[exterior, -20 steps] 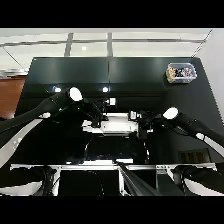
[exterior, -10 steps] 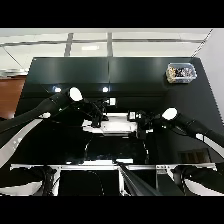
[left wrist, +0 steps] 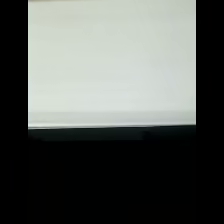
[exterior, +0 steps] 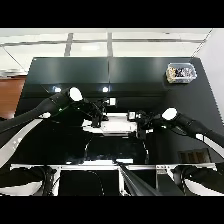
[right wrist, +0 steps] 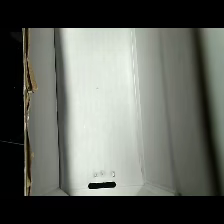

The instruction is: Fold the box and place the chain.

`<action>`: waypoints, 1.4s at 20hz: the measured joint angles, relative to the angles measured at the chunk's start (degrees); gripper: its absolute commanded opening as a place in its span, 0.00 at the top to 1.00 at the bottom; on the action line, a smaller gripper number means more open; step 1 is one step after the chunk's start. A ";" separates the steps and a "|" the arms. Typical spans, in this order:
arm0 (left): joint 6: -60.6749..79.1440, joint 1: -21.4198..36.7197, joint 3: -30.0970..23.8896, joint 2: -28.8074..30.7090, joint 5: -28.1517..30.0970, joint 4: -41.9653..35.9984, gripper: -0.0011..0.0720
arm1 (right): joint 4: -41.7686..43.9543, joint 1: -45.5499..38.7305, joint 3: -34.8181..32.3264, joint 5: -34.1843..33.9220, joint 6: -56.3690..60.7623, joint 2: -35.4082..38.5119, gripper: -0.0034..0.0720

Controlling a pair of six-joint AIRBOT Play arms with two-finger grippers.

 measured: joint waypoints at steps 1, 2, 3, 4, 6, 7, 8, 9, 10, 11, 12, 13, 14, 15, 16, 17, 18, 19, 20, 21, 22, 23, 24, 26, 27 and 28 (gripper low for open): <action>0.00 -0.02 0.00 0.00 -0.02 0.00 0.95 | -0.02 0.00 0.00 -0.02 0.00 0.00 0.17; 0.00 -0.02 0.00 0.00 -0.02 0.00 0.95 | -0.02 0.00 0.02 -0.13 0.02 0.00 0.31; 0.11 -0.02 0.00 0.00 0.00 0.00 0.95 | 0.02 0.00 0.02 -0.09 0.15 0.00 0.33; 0.15 -0.02 0.00 0.00 0.00 0.00 0.95 | 0.00 0.00 0.00 -0.07 0.15 0.00 0.33; 0.04 -0.02 0.00 0.00 0.02 0.04 0.69 | -0.02 0.00 0.00 -0.09 0.13 0.00 0.33; -0.02 0.00 -0.02 -0.04 -0.02 0.87 0.44 | -0.02 0.00 0.00 -0.07 0.13 0.00 0.33; -0.09 0.04 0.00 0.13 0.26 0.87 0.31 | -0.04 0.00 0.00 -0.07 0.11 0.00 0.33; -0.44 0.15 0.02 0.37 0.87 1.46 0.21 | -0.07 0.00 0.00 -0.07 0.11 0.00 0.33; -1.31 0.35 0.07 0.92 0.70 2.47 0.19 | -0.07 0.00 0.00 -0.04 0.11 0.00 0.33; -2.73 0.59 0.20 1.62 0.72 3.63 0.19 | -0.11 0.00 0.00 -0.04 0.09 0.00 0.33; -5.11 1.01 0.35 2.62 0.79 5.35 0.19 | -0.11 0.00 0.00 -0.02 0.09 0.00 0.33; -7.93 1.55 0.46 3.78 0.81 7.50 0.19 | -0.11 0.00 0.00 -0.02 0.07 0.00 0.33; -11.54 2.29 0.52 5.20 0.70 9.84 0.19 | -0.13 0.00 0.00 0.00 0.07 0.00 0.33; -15.21 3.21 0.59 6.62 0.04 11.96 0.19 | -0.15 0.00 0.00 0.07 0.04 0.00 0.33; -19.45 4.42 0.63 8.15 -1.03 14.38 0.23 | -0.20 0.00 0.00 0.13 -0.07 0.00 0.33; -23.80 5.86 0.66 9.46 -2.84 16.20 0.47 | -0.24 0.00 0.00 0.15 -0.13 0.00 0.33; -27.58 7.17 0.70 10.38 -5.77 17.20 0.85 | -0.28 0.00 0.00 0.20 -0.13 0.00 0.34; -31.85 8.72 0.66 11.08 -9.97 17.90 0.95 | -0.35 0.00 0.00 0.24 -0.15 0.00 0.61; -35.12 10.21 0.33 11.61 -14.69 17.27 0.95 | -0.39 0.00 0.00 0.28 -0.17 0.00 0.88; -37.75 11.41 -0.28 11.93 -19.21 15.41 0.95 | -0.42 0.00 0.00 0.37 -0.24 0.00 0.87; -39.45 12.28 -1.42 12.22 -23.32 12.00 0.95 | -0.52 0.00 0.00 0.55 -0.35 0.00 0.87; -40.61 12.61 -2.84 12.39 -25.99 7.67 0.95 | -0.59 0.00 0.00 0.68 -0.39 0.00 0.87; -41.38 12.55 -4.66 12.52 -27.15 2.95 0.95 | -0.63 0.00 0.00 0.83 -0.55 0.00 0.87; -41.29 11.41 -7.96 12.66 -24.41 -6.73 0.95 | -0.72 0.00 0.00 1.01 -0.61 0.00 0.87; -40.54 10.69 -9.18 12.68 -20.98 -12.00 0.95 | -0.76 0.00 0.00 1.05 -0.63 0.00 0.87; -39.54 10.10 -9.97 12.70 -17.29 -16.87 0.95 | -0.79 0.00 0.00 1.11 -0.63 0.00 0.87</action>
